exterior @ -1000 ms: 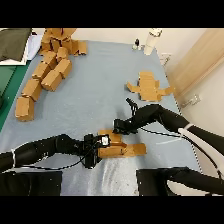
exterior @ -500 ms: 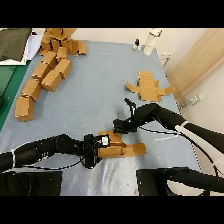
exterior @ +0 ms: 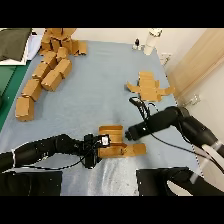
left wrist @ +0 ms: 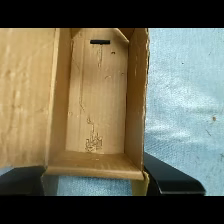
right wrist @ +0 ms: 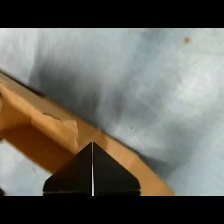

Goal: Fold the box.

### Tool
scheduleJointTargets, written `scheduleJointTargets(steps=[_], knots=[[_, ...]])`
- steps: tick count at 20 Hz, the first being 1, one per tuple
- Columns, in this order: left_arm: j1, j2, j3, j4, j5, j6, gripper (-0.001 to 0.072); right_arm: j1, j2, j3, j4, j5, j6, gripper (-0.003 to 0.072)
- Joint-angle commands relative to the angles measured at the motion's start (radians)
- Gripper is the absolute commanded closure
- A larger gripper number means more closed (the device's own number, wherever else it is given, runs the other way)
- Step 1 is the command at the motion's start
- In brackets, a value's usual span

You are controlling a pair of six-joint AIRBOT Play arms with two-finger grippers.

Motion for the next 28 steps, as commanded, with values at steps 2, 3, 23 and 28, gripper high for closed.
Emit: scheduleJointTargets(steps=[2,3,23,28], knots=[[0.000,0.000,0.000,0.000,0.000,0.000,0.0232,0.081,0.154,-0.130,-0.029,-0.157,-0.277,0.0282],[0.000,0.000,0.000,0.000,0.000,0.000,0.0231,0.098,0.162,-0.155,-0.061,-0.111,-0.314,0.0175],[0.000,0.000,0.000,0.000,0.000,0.000,0.0232,0.271,0.095,-0.180,-0.101,0.247,-0.685,0.0528],[0.000,0.000,0.000,0.000,0.000,0.000,0.0232,0.311,0.051,-0.180,-0.060,0.336,-0.686,0.0520]])
